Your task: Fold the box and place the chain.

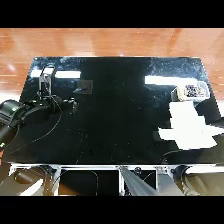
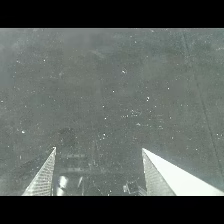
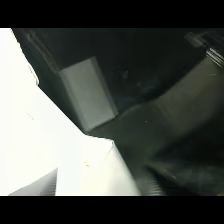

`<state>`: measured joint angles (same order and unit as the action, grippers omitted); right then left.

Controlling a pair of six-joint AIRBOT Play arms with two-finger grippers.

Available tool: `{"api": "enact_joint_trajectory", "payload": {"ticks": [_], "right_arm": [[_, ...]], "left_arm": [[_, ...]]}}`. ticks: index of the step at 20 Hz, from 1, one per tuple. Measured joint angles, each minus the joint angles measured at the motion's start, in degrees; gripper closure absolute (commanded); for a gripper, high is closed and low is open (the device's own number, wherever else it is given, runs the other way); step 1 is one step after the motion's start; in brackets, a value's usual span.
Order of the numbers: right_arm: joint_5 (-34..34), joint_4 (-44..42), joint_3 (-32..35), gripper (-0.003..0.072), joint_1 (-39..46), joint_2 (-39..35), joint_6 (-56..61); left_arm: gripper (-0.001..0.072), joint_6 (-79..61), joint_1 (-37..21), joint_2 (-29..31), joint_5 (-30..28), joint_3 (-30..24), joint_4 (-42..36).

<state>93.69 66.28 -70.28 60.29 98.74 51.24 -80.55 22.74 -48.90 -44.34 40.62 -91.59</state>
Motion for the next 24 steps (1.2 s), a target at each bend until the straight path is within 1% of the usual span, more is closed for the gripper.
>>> {"api": "enact_joint_trajectory", "payload": {"ticks": [1,5,9,11,15,17,19,22,24], "right_arm": [[0.2,0.3,0.1,0.0649,-0.6,0.0,0.0],[1.4,0.8,0.3,0.0648,-2.6,-0.9,-0.6],[1.7,-3.2,1.3,0.0648,-6.2,-4.5,-1.2],[2.0,-7.0,3.7,0.0647,-9.3,-7.5,-1.4],[2.2,-13.9,12.3,0.0647,-18.4,-13.9,-1.4],[0.3,-18.1,16.9,0.0647,-24.3,-16.9,-1.1],[-3.4,-22.4,21.0,0.0647,-31.2,-20.2,-0.7],[-13.0,-26.3,26.1,0.0647,-43.0,-25.6,0.5],[-20.1,-27.5,29.0,0.0647,-50.9,-29.2,1.6]], "left_arm": [[0.0092,0.0,0.0,-0.1,0.0,0.0,0.0],[0.0092,0.0,0.0,-0.2,0.2,0.0,0.0],[0.0092,0.1,0.0,-0.2,2.2,0.0,0.0],[0.0092,0.1,0.0,-0.2,4.3,0.0,-0.1],[0.0092,0.1,0.0,-0.2,7.8,0.0,-0.6],[0.0092,0.0,0.0,-0.2,8.9,0.0,-1.5],[0.0093,0.1,0.0,-0.3,9.1,0.0,-3.1],[0.0093,1.0,0.0,-1.4,9.4,0.0,-5.2],[0.0093,3.0,0.0,-3.0,8.9,0.0,-6.2]]}}
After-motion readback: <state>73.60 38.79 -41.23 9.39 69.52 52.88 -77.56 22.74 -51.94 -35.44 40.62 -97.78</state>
